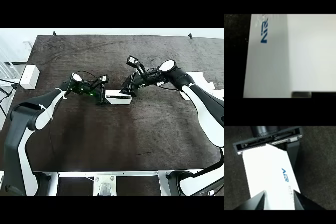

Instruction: Fold the box and place the chain.

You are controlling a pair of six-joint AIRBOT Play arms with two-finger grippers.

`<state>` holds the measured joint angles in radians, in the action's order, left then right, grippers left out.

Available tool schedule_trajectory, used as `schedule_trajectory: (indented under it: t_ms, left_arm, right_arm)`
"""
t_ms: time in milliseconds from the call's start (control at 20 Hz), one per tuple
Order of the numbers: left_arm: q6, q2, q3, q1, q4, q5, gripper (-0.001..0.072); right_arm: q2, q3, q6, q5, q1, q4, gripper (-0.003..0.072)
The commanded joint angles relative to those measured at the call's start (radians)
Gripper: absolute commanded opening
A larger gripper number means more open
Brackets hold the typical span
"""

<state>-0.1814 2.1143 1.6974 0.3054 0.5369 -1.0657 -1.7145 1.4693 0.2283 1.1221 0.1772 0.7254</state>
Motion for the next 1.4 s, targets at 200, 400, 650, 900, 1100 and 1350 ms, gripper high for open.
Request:
schedule_trajectory:
  t_ms: [200,400,650,900,1100,1350]
  left_arm:
    - [0.000,0.000,0.001,-0.001,0.000,0.000,0.0472]
    - [0.000,0.000,0.001,-0.001,0.000,0.000,0.0472]
    - [0.000,0.000,0.000,-0.001,0.000,0.000,0.0472]
    - [0.000,0.000,0.001,-0.001,0.000,0.000,0.0472]
    - [0.000,0.000,0.001,-0.001,0.000,0.000,0.0472]
    - [0.000,0.000,0.000,-0.001,0.000,0.000,0.0472]
  right_arm:
    - [-0.037,0.001,-0.022,0.035,0.002,0.005,0.0437]
    - [-0.041,0.001,-0.032,0.012,0.002,0.005,0.0438]
    - [-0.041,0.001,-0.058,-0.011,0.002,0.005,0.0436]
    - [-0.041,0.013,-0.064,-0.042,0.002,0.005,0.0435]
    - [-0.041,0.048,-0.069,-0.041,0.002,0.005,0.0434]
    - [-0.041,0.056,-0.069,-0.069,0.003,0.005,0.0437]
